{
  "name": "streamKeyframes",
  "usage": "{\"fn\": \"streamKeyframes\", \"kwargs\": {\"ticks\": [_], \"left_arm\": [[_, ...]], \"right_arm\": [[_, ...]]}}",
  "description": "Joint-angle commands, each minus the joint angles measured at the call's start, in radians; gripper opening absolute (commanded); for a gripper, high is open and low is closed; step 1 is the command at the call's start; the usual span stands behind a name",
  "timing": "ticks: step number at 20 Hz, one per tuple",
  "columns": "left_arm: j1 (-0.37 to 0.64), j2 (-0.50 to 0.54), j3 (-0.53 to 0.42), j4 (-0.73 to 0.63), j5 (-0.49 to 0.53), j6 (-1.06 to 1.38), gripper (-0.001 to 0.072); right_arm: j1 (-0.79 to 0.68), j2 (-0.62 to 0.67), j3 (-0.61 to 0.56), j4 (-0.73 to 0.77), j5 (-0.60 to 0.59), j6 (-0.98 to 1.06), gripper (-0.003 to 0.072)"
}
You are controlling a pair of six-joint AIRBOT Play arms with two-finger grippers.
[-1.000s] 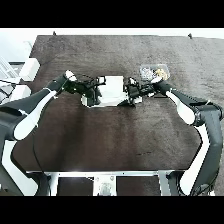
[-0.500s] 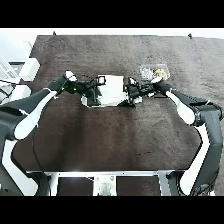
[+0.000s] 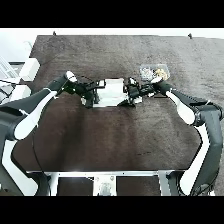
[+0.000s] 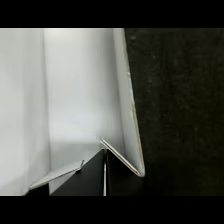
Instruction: Fold the box and place the chain.
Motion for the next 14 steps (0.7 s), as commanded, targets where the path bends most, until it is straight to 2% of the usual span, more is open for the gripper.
{"fn": "streamKeyframes", "kwargs": {"ticks": [1, 5, 9, 11, 14], "left_arm": [[0.023, 0.007, 0.0, 0.03, -0.077, -0.031, 0.002], [0.089, 0.078, 0.0, -0.004, -0.071, -0.081, 0.0019], [0.136, 0.173, -0.001, -0.029, -0.079, -0.253, 0.0017], [0.139, 0.223, -0.014, -0.03, -0.03, -0.429, 0.0016], [0.139, 0.343, -0.109, -0.031, 0.1, -0.62, 0.0016]], "right_arm": [[0.0, -0.001, 0.0, 0.0, 0.0, 0.002, 0.0508], [0.0, -0.001, 0.0, 0.0, 0.0, 0.002, 0.0508], [0.0, -0.001, 0.0, 0.0, 0.0, 0.002, 0.0508], [0.0, -0.001, 0.0, 0.0, 0.0, 0.002, 0.0508], [0.0, -0.001, 0.0, 0.0, 0.0, 0.002, 0.0508]]}}
